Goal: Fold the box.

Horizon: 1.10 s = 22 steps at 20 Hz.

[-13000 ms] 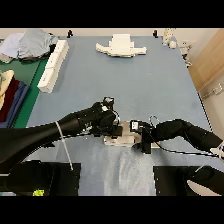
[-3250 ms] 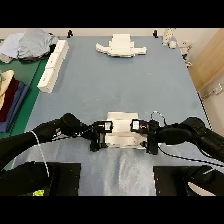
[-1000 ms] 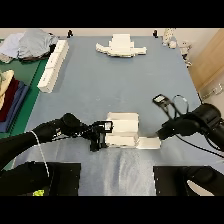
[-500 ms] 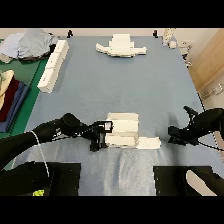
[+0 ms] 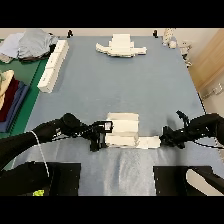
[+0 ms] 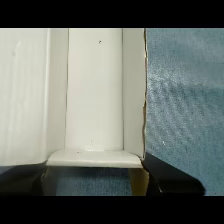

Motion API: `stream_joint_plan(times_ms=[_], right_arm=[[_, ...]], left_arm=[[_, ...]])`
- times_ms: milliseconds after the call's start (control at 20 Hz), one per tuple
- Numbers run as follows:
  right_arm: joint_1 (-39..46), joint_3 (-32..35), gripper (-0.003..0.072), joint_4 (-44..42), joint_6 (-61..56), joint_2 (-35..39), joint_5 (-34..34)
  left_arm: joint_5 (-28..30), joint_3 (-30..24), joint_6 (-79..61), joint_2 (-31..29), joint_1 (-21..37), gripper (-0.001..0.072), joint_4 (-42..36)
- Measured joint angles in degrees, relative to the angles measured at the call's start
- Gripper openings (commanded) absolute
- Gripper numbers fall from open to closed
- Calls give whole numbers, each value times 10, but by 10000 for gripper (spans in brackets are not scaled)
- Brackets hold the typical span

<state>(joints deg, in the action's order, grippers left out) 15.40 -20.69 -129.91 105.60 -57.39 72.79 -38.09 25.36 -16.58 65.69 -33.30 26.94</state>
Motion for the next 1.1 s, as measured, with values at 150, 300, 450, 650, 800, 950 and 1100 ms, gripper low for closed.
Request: stream_joint_plan(times_ms=[150, 300, 450, 650, 800, 950, 1100], right_arm=[[-13, 2, 4, -31, 20, -4, 12], [-48, 3, 3, -47, 29, -5, 10], [-92, 4, 3, -60, 33, -6, -13], [-140, -11, 4, -82, 35, 1, -19], [-156, -27, 387, -89, 33, 29, -14], [-162, -33, 416, -93, 23, 56, -9], [-167, -36, 464, -97, 17, 70, -12]], left_arm=[[0, 0, 0, 0, 0, 525, 0], [0, 0, 0, 0, 0, 525, 0], [0, 0, 0, 0, 0, 525, 0], [0, 0, 0, 0, 0, 525, 0], [0, 0, 0, 0, 0, 525, 0], [0, 0, 0, 0, 0, 524, 0], [0, 0, 0, 0, 0, 524, 0]])
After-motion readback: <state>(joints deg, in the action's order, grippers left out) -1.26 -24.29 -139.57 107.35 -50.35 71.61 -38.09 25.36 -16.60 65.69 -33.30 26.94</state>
